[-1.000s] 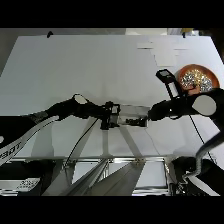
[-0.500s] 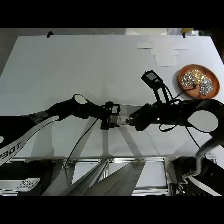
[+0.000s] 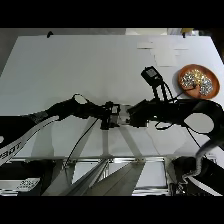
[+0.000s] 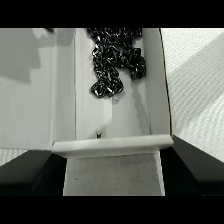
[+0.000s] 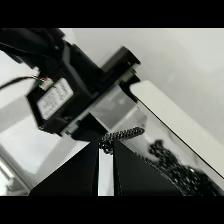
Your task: Fold the box and place the chain.
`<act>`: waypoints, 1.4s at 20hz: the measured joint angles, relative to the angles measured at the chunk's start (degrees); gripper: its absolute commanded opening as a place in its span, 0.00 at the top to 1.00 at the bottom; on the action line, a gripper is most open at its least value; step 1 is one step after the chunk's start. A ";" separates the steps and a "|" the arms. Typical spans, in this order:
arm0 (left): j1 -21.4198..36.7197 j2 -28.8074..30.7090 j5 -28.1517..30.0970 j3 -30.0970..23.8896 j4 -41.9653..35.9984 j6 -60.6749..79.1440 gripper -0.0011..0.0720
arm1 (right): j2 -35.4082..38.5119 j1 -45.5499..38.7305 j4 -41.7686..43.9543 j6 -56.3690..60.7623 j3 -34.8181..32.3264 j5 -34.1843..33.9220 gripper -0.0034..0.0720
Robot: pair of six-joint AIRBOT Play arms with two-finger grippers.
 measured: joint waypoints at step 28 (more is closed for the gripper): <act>0.00 0.00 0.00 0.02 0.00 0.00 0.86 | -7.82 -28.35 -12.85 -0.59 3.76 14.69 0.53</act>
